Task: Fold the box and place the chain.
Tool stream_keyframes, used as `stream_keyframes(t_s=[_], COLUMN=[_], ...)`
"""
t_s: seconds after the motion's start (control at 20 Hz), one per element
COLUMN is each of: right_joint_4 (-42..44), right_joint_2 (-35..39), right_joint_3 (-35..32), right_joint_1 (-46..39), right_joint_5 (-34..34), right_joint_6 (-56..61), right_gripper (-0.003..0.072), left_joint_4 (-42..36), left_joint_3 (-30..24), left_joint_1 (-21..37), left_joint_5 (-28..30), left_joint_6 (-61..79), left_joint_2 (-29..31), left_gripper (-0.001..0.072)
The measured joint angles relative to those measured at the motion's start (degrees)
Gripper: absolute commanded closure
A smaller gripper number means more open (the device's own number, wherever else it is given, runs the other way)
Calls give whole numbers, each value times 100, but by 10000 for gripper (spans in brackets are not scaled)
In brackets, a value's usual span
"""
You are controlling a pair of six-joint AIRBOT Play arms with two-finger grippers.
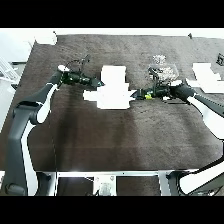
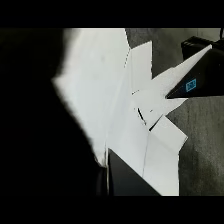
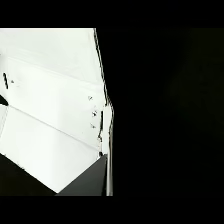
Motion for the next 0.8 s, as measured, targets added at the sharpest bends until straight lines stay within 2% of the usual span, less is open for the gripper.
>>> stream_keyframes(t_s=[0.2, 0.55, 0.8], right_joint_4=[140, 1504, 1805], right_joint_2=[9, 103, 118], right_joint_3=[83, 229, 210], right_joint_1=[-216, -831, -850], right_joint_5=[-175, -295, -310], right_joint_6=[-173, -979, -1368], right_gripper=[447, 448, 449], left_joint_4=[0, -273, -387], left_joint_3=[0, -46, -221], left_joint_1=[-7, -4, -2], left_joint_5=[-190, -549, -741], left_joint_6=[566, 2017, 2796], left_joint_2=[-7, -4, 44], left_gripper=[692, 696, 696])
